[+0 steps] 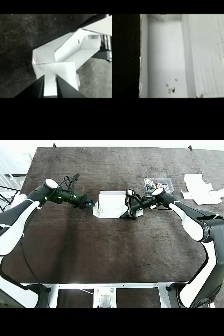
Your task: Fold the box and place the chain.
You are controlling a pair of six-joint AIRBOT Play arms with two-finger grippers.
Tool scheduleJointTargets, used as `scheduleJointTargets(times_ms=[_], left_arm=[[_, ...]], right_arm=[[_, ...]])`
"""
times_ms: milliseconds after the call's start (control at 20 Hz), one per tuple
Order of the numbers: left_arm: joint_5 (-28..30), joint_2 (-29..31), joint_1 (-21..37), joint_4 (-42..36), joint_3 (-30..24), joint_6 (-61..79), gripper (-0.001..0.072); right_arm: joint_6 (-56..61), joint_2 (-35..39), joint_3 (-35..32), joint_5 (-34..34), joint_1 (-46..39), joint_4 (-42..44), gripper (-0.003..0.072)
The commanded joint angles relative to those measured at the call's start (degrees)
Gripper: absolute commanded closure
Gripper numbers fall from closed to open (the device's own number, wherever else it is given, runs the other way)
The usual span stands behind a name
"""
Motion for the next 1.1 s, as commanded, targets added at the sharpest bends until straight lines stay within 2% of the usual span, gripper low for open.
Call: scheduleJointTargets(times_ms=[0,50,100,500,550,600,950,1050], left_arm=[[-0.4,-0.6,0.5,-2.0,-0.2,2.3,0.0498],[-0.3,-0.6,0.9,-3.2,-0.7,3.1,0.0486],[-0.4,-0.8,1.2,-4.8,-1.3,3.7,0.0401],[0.3,-1.1,1.5,-7.5,-5.4,7.1,0.0369],[0.5,-1.1,1.5,-7.9,-5.6,7.3,0.0317],[0.4,-1.1,1.5,-8.5,-5.5,7.5,0.0307],[-0.9,-1.0,1.1,-12.4,-5.4,7.4,0.031],[0.0,-0.8,-0.2,-10.7,-4.8,6.6,0.031]], right_arm=[[0.0,0.0,0.0,0.0,0.0,0.0,0.0211],[0.0,0.0,0.0,0.0,0.0,0.0,0.0211],[0.0,0.0,0.0,0.0,0.0,0.0,0.0211],[0.0,0.0,0.0,0.0,0.0,0.0,0.0211],[0.0,0.0,0.0,0.0,0.0,0.0,0.0212],[0.0,0.0,0.0,0.0,0.0,0.0,0.0212],[0.0,0.0,0.0,0.0,0.0,0.0,0.0211],[0.0,0.0,0.0,0.0,0.0,0.0,0.0211]])
